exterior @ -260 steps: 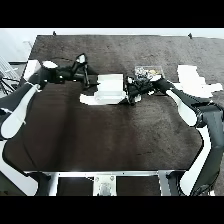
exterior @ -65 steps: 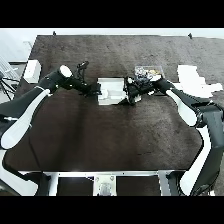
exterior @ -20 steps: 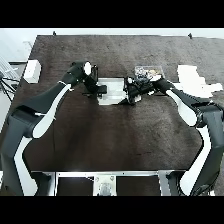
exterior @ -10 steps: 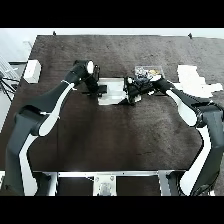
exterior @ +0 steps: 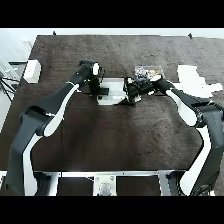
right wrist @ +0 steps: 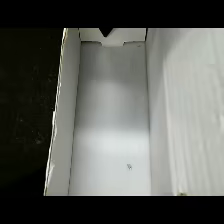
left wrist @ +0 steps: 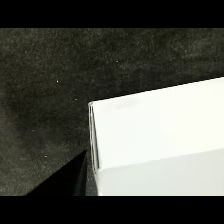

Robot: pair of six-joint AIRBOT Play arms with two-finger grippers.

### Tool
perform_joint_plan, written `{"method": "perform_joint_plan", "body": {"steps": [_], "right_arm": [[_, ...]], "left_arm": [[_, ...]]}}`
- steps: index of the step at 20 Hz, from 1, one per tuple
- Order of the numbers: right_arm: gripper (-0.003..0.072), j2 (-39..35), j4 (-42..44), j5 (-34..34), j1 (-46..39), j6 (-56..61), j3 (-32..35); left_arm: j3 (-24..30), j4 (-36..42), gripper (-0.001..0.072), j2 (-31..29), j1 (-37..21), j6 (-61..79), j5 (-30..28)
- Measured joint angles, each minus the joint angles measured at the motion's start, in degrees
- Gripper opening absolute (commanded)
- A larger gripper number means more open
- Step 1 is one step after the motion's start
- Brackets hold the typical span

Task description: Fold the box and place the chain.

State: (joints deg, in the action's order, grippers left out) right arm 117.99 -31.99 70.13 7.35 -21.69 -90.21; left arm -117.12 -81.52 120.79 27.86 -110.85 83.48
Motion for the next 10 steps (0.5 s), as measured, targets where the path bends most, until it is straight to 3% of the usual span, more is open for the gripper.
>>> {"method": "perform_joint_plan", "body": {"steps": [7,8,9,10], "right_arm": [[0.0582,0.02,0.04,0.20,-0.02,0.11,0.00],[0.0582,0.02,0.00,0.13,-0.04,0.09,0.00],[0.0582,0.00,-0.15,-0.35,-0.07,-0.09,0.00],[0.0582,0.00,-0.17,-0.31,-0.20,-0.09,0.00]], "left_arm": [[-0.07,-1.05,0.0024,0.07,0.52,1.03,0.11],[-0.07,-1.14,0.0218,0.07,0.66,1.16,0.07],[-0.07,-1.38,0.0569,0.11,0.74,1.70,0.28],[-0.15,-1.66,0.0595,0.20,0.74,1.68,0.37]]}}
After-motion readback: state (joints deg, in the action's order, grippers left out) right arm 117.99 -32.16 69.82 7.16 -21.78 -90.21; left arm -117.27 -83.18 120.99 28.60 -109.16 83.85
